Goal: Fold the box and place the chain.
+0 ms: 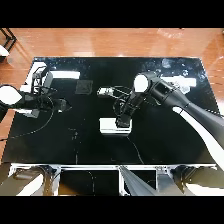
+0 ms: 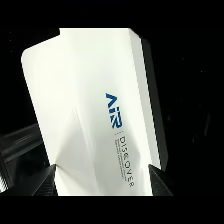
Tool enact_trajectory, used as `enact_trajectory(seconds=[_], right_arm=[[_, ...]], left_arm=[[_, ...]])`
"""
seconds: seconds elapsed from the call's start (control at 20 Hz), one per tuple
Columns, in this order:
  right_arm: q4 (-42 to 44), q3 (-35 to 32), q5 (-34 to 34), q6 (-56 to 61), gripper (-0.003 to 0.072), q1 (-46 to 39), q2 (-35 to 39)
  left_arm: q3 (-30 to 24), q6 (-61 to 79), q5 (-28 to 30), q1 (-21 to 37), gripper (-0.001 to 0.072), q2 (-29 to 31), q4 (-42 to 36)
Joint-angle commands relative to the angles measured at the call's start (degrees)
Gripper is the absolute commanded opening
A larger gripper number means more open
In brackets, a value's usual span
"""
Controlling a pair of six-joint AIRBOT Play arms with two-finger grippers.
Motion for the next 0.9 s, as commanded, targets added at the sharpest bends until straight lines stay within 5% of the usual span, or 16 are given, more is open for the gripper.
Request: enact_trajectory(seconds=[0.0,0.1,0.2,0.35,0.4,0.45,0.65,0.7,0.85], right_arm=[[0.02,-0.07,-0.11,-0.98,0.0698,0.04,-0.92],[0.04,-0.07,-0.24,-1.01,0.0696,0.04,-1.01],[0.26,-0.07,-0.20,-0.96,0.0526,0.04,-1.01],[0.92,-0.07,-0.22,-0.98,0.0521,0.04,-1.01],[0.92,-0.07,-0.22,-0.98,0.0366,0.04,-1.01],[0.96,-0.07,-0.22,-0.96,0.0333,0.04,-1.01],[0.94,-0.07,-0.28,-0.96,0.0329,0.04,-1.01],[0.92,-0.07,-0.28,-0.96,0.0218,0.07,-1.01],[0.92,-0.07,-0.28,-0.96,0.0214,0.07,-1.01]], left_arm=[[-0.02,0.02,0.02,0.00,0.0641,-0.02,0.02],[-0.02,0.02,0.02,0.00,0.0640,-0.02,0.02],[-0.02,0.04,0.02,0.00,0.0641,-0.02,0.04],[-0.02,0.04,0.02,0.00,0.0641,-0.02,0.04],[-0.02,0.04,0.02,0.00,0.0641,-0.02,0.02],[-0.02,0.04,0.02,0.00,0.0641,-0.02,0.04],[-0.02,0.04,0.02,0.00,0.0641,-0.02,0.02],[-0.02,0.04,0.02,0.00,0.0641,-0.02,0.04],[-0.02,0.04,0.00,0.00,0.0641,-0.02,0.02]])
